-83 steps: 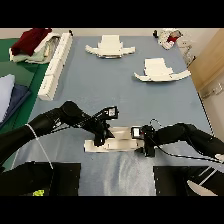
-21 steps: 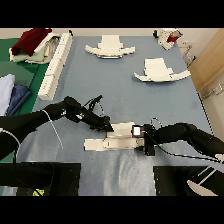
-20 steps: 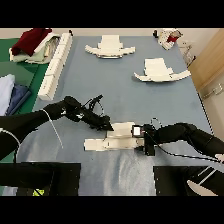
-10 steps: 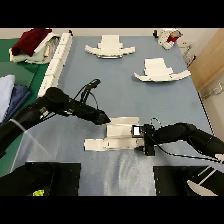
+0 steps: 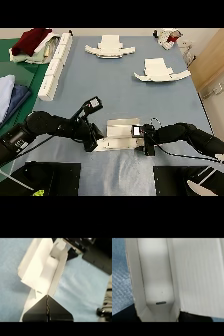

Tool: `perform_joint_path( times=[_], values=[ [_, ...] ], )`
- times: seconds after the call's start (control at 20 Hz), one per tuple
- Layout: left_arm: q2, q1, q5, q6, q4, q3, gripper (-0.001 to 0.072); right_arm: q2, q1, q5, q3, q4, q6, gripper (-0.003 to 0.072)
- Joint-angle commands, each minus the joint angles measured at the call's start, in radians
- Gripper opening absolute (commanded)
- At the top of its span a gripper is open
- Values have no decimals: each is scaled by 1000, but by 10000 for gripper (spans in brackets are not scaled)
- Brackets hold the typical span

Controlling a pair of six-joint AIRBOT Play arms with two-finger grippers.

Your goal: Fold the box.

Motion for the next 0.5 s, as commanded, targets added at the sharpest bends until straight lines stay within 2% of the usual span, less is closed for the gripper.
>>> perform_joint_path(
  times=[0.0,0.05,0.25,0.45],
  values=[
    [31,0,-60,265,79,-42,264,0,0,0,0,0,0,509],
    [25,23,-50,351,72,-63,689,1,0,0,0,0,0,509],
    [-25,60,8,488,64,-134,700,0,0,0,0,0,0,509],
    [-116,34,51,593,-39,-157,698,0,0,0,0,0,1,509]
  ],
)
